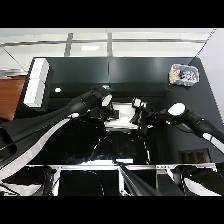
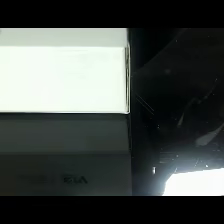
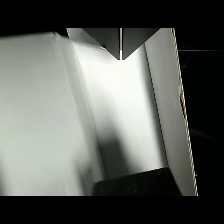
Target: Fold the box and place the chain.
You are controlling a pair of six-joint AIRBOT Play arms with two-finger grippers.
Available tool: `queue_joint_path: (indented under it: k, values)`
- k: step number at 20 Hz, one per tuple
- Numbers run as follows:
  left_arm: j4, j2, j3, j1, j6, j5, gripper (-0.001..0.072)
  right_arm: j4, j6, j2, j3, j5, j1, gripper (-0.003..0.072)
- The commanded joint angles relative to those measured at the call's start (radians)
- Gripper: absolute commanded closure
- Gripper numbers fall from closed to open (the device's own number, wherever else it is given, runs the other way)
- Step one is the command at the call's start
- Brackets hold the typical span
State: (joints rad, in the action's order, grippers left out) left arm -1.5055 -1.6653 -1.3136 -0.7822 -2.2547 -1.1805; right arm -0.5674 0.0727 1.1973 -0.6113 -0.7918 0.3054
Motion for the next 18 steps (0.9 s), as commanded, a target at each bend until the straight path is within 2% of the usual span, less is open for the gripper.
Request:
queue_joint_path:
  k: [1,3,4,5,6,8,9,11,14,18]
  values:
    - [-0.001,0.000,-0.001,0.002,0.000,-0.006,0.0686,-0.288,0.545,-0.084,-0.074,-0.180,-0.095,0.0672]
    - [-0.001,0.000,-0.001,0.002,0.000,-0.006,0.0686,-0.480,0.935,-0.128,-0.122,-0.235,-0.239,0.0672]
    - [-0.001,0.000,-0.001,0.002,0.000,-0.006,0.0686,-0.481,1.078,-0.130,-0.117,-0.237,-0.339,0.0672]
    - [0.000,0.000,-0.001,0.002,0.000,-0.006,0.0686,-0.425,1.167,-0.122,-0.096,-0.231,-0.427,0.0672]
    - [0.000,0.000,-0.001,0.002,0.000,-0.006,0.0686,-0.304,1.173,-0.108,-0.060,-0.225,-0.510,0.0673]
    - [-0.001,0.000,-0.001,0.002,0.000,-0.006,0.0686,-0.049,1.070,-0.062,0.011,-0.258,-0.613,0.0680]
    - [-0.001,0.000,-0.001,0.002,0.000,-0.006,0.0686,-0.002,1.048,-0.033,0.029,-0.278,-0.626,0.0678]
    - [-0.001,0.000,-0.001,0.002,0.000,-0.006,0.0686,-0.013,1.048,0.032,0.039,-0.305,-0.593,0.0677]
    - [-0.001,0.000,-0.001,0.002,0.000,-0.005,0.0686,-0.013,1.033,0.116,0.041,-0.304,-0.474,0.0677]
    - [-0.001,0.000,-0.001,0.002,0.000,-0.006,0.0686,-0.010,0.958,0.146,0.038,-0.301,-0.370,0.0672]
